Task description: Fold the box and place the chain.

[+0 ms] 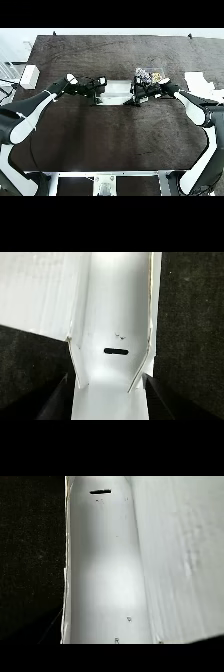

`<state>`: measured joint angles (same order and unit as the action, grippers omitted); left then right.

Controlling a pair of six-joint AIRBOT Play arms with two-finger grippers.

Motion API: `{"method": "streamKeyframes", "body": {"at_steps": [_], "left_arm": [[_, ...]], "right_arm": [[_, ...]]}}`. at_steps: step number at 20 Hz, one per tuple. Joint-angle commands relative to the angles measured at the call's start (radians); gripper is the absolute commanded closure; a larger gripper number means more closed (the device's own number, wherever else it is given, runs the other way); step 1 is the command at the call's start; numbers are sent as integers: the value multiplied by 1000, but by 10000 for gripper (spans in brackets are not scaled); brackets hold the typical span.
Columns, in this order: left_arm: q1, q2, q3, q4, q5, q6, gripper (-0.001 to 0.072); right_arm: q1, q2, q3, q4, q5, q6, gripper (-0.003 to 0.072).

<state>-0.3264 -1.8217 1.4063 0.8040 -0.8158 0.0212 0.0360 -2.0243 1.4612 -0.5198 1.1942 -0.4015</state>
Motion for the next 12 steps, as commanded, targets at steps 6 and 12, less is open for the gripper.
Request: {"method": "streamKeyframes", "body": {"at_steps": [6,12], "left_arm": [[-2,-4,1,-4,5,41,309],[-2,-3,1,-26,-14,66,413]], "right_arm": [[0,0,0,0,0,0,251],[0,0,0,0,0,0,251]]}}
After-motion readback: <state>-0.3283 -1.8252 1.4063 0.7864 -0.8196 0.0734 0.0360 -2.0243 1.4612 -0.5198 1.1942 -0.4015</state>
